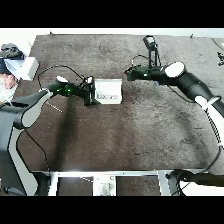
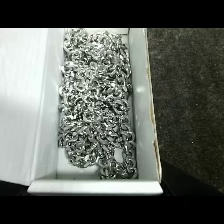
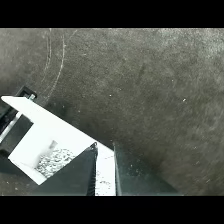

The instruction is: Fold the box and place the chain.

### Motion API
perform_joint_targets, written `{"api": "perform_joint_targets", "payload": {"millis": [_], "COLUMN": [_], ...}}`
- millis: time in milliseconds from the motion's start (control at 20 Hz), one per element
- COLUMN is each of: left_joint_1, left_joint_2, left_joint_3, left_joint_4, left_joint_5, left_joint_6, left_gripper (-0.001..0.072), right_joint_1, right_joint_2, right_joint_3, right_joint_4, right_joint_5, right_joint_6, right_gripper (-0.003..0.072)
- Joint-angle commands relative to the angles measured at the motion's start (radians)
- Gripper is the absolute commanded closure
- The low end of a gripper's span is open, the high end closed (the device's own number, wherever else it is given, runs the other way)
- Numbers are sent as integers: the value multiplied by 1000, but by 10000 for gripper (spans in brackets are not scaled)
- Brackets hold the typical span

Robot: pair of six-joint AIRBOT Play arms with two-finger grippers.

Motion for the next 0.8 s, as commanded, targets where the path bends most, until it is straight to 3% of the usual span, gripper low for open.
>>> {"api": "perform_joint_targets", "payload": {"millis": [0, 100, 350, 750], "left_joint_1": [0, 0, 0, 0], "left_joint_2": [0, 0, 0, 0], "left_joint_3": [0, 0, 0, 0], "left_joint_4": [0, 0, 0, 0], "left_joint_5": [0, 0, 0, 0], "left_joint_6": [0, 0, 0, 0], "left_gripper": [175, 175, 175, 175], "right_joint_1": [-101, -119, -99, -39], "right_joint_2": [-116, -206, -336, -357], "right_joint_3": [152, 226, 274, 274], "right_joint_4": [125, 173, 236, 231], "right_joint_5": [266, 382, 442, 615], "right_joint_6": [-209, -279, -404, -631], "right_gripper": [502, 547, 549, 546]}}
